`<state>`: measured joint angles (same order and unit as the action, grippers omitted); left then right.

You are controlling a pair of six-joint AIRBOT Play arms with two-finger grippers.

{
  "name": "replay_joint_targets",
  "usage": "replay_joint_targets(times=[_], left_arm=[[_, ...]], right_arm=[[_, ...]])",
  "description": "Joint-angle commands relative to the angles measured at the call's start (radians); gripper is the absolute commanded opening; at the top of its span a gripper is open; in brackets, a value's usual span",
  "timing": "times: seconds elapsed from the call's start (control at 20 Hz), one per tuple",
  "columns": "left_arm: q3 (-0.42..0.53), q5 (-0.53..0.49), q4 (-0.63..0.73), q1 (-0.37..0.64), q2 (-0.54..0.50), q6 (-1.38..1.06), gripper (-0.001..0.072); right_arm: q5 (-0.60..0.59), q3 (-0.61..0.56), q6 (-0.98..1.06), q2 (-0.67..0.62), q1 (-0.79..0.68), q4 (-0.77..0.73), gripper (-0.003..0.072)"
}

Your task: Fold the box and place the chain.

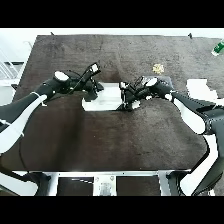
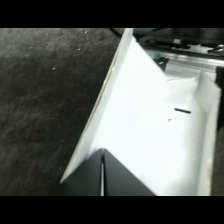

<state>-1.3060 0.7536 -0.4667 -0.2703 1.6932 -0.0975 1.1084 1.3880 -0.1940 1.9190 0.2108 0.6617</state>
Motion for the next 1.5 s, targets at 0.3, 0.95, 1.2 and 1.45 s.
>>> replay_joint_targets(times=[0.3,0.95,1.2,1.45], left_arm=[[-0.014,0.058,-0.028,0.014,0.068,0.019,0.0016],[-0.024,0.026,-0.040,0.019,0.076,0.010,0.0019],[-0.043,0.097,-0.094,0.029,-0.019,0.020,0.0019],[-0.068,0.394,-0.152,0.143,-0.060,0.126,0.0020]], right_arm=[[0.000,0.000,0.000,0.001,0.000,0.000,0.0512],[0.000,0.000,0.000,0.001,0.000,0.000,0.0512],[0.000,0.000,0.000,0.001,0.000,0.000,0.0512],[0.000,0.000,0.000,0.001,0.000,0.000,0.0512]])
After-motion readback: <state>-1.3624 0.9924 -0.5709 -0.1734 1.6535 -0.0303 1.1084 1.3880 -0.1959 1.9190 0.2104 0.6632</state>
